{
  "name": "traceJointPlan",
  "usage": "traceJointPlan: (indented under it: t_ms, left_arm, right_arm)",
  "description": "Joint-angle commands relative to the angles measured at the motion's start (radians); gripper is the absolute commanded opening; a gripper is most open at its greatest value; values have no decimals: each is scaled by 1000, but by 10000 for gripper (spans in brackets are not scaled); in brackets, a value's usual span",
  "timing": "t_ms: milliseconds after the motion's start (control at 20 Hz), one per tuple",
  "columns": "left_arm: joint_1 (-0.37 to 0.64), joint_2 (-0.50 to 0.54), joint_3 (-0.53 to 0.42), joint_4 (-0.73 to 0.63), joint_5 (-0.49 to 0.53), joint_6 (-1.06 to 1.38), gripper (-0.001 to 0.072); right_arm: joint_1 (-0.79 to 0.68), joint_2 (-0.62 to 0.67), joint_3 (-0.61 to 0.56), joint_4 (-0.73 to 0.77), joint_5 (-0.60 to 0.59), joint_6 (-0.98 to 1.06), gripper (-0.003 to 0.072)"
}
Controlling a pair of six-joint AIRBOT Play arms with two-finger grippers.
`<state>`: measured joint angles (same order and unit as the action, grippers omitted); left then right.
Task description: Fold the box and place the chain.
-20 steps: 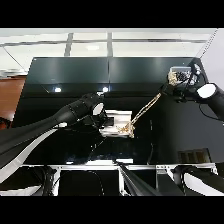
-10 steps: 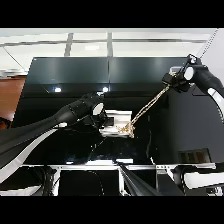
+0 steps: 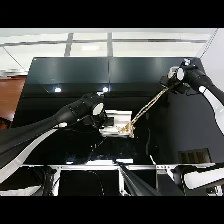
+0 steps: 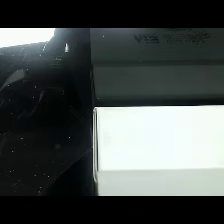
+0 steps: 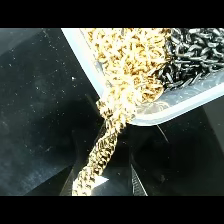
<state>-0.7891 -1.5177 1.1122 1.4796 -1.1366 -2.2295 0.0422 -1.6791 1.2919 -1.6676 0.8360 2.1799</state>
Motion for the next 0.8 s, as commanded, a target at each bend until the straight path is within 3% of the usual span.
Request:
traceJointPlan:
  t_ms: [0,150,200,350,400,450,500,600,750]
  left_arm:
    - [0,0,0,0,0,0,30]
    - [0,0,0,0,2,0,30]
    - [0,0,0,0,2,0,30]
    - [0,0,0,0,2,0,30]
    - [0,0,0,0,2,0,30]
    - [0,0,0,0,2,0,30]
    - [0,0,0,0,2,0,30]
    - [0,0,0,0,2,0,30]
    - [0,0,0,0,2,0,30]
  right_arm:
    - [4,-4,2,-5,9,-35,394]
    - [4,-14,2,20,20,-51,394]
    - [4,-20,2,44,21,-71,343]
    - [4,-31,2,82,21,-84,334]
    - [4,-31,2,81,23,-86,271]
    - [4,-31,2,82,30,-98,122]
    - [4,-31,2,82,45,-107,56]
    - [4,-25,2,81,76,-126,14]
    - [4,25,2,79,103,-193,14]
